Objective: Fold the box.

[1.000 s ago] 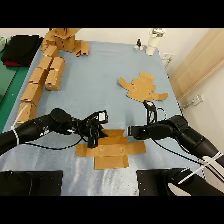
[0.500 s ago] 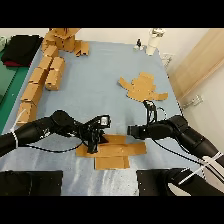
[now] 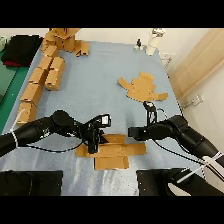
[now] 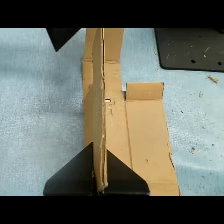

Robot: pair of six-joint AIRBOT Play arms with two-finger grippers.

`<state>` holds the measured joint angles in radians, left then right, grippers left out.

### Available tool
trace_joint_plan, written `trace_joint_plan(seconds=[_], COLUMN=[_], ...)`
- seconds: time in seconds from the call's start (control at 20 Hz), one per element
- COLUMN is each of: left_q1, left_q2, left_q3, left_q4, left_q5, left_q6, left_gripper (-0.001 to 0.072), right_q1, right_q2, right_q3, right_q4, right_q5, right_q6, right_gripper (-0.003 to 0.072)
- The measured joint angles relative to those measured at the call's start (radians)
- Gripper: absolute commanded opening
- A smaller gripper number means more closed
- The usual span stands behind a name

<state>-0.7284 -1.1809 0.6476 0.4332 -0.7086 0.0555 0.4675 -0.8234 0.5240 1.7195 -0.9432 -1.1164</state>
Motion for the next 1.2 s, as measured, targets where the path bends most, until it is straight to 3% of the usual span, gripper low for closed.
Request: trace_joint_plan(seconds=[0.2,0.4,0.6,0.9,0.95,1.0,1.05,1.2], left_q1=[0.0,0.0,0.0,0.0,0.0,0.0,0.0,0.0], left_q2=[0.003,0.004,0.004,0.004,0.004,0.004,0.004,0.004], left_q3=[0.001,0.001,0.001,0.001,0.001,0.001,0.001,0.001], left_q4=[0.0,-0.005,-0.008,-0.009,-0.01,-0.01,-0.01,-0.01], left_q5=[0.003,0.003,0.001,0.0,0.0,0.0,0.0,0.0], left_q6=[-0.004,-0.004,-0.004,-0.004,-0.004,-0.004,-0.004,-0.004], left_gripper=[0.0013,0.0013,0.0013,0.0013,0.0013,0.0013,0.0012,0.0013], right_q1=[0.047,0.209,0.478,0.988,1.068,1.143,1.199,1.292], right_q2=[0.046,0.166,0.268,0.292,0.291,0.29,0.287,0.267], right_q3=[0.0,0.0,0.0,-0.04,-0.06,-0.081,-0.101,-0.151], right_q4=[-0.013,-0.005,-0.02,-0.257,-0.312,-0.371,-0.42,-0.532], right_q5=[-0.092,-0.179,-0.245,-0.261,-0.253,-0.239,-0.231,-0.206], right_q6=[-0.002,0.039,0.132,0.262,0.277,0.287,0.296,0.309], right_gripper=[-0.0001,-0.0001,-0.0001,0.0008,0.0146,0.0382,0.0443,0.0444])
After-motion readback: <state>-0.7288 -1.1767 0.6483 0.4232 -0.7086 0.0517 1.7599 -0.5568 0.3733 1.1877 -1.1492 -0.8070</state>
